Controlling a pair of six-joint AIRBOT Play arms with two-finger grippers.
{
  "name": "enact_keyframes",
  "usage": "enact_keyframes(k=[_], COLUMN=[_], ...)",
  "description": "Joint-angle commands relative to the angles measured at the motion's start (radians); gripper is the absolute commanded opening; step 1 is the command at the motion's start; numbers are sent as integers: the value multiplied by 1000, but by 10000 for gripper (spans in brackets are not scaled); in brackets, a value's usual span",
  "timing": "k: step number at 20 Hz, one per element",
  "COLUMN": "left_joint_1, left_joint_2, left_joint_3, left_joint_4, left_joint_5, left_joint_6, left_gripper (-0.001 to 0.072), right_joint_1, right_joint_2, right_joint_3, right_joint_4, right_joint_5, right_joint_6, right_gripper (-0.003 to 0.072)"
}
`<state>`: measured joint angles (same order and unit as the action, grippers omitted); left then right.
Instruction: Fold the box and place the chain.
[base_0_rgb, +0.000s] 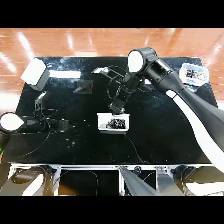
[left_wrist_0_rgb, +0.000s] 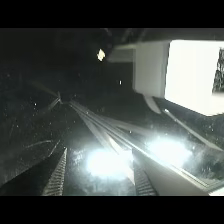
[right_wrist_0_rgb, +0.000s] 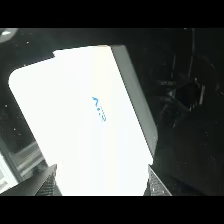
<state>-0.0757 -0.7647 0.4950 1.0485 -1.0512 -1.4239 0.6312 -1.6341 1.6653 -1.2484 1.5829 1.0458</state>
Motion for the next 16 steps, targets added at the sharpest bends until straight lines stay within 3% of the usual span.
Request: enact_keyframes(k=[1,9,16], left_joint_1=[1,1,1], left_joint_2=[-7,-7,-7], left_joint_3=[0,0,0], left_joint_4=[-2,-12,-13], left_joint_5=[40,75,76], left_joint_6=[10,11,11], left_gripper=[508,508,508], right_joint_1=[1,2,13], right_joint_2=[5,4,4], right_joint_3=[-24,-29,-145], right_joint_4=[14,14,15], right_joint_5=[-20,1,-36], right_joint_6=[-77,-157,-218], right_gripper=[720,720,720])
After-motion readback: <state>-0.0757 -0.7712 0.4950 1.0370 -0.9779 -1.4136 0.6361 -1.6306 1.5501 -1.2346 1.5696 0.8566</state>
